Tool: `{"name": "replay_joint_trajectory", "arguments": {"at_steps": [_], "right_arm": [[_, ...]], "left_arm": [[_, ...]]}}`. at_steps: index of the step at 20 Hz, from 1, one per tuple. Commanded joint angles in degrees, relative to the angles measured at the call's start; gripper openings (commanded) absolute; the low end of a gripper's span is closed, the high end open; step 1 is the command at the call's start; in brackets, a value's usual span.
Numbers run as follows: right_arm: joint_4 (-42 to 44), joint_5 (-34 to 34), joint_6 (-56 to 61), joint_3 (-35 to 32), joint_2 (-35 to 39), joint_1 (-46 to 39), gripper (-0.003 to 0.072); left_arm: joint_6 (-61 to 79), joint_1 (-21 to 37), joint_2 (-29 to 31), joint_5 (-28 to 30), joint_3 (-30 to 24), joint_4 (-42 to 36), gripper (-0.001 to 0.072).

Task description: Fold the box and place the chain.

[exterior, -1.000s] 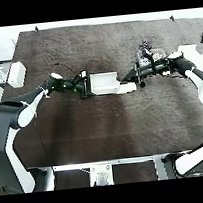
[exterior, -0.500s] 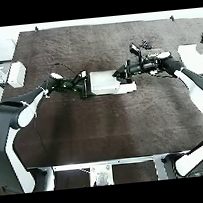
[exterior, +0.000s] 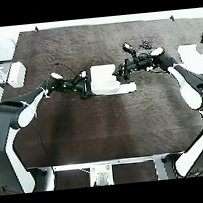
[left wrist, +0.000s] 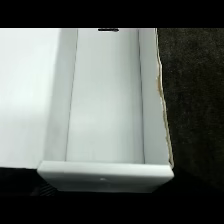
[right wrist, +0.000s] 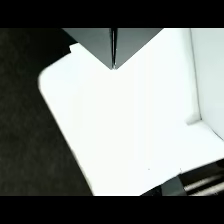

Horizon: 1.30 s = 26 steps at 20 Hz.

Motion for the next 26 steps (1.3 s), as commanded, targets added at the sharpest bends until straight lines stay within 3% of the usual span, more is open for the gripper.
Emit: {"name": "replay_joint_trajectory", "arguments": {"at_steps": [1,11,15,19,20,21,22,26], "right_arm": [[-4.5,-0.1,1.4,1.0,-2.0,0.6,0.0005],[-3.7,0.1,-1.8,2.9,-2.0,1.0,0.0001],[-3.7,0.1,0.3,0.0,5.9,-0.6,0.0001],[-4.0,0.1,-3.0,-11.1,17.5,-3.1,0.0012],[-4.9,0.1,-4.3,-13.4,18.6,-3.6,0.0279],[-6.0,0.1,-5.3,-14.7,18.5,-4.0,0.0613],[-7.3,0.1,-6.9,-16.1,18.2,-4.2,0.0646],[-8.4,-0.2,-12.3,-17.7,15.2,-3.7,0.0646]], "left_arm": [[0.0,0.0,0.0,0.0,0.0,0.0,0.047],[0.0,0.0,0.0,0.0,0.0,0.0,0.047],[0.0,0.0,0.0,0.0,0.0,0.0,0.047],[0.0,0.0,0.0,0.0,0.0,0.0,0.047],[0.1,0.0,0.0,0.0,0.0,0.0,0.047],[0.0,0.0,0.0,0.0,0.0,0.0,0.047],[0.1,0.0,0.0,0.0,0.0,0.0,0.047],[0.1,0.0,0.0,0.0,0.0,0.0,0.047]]}}
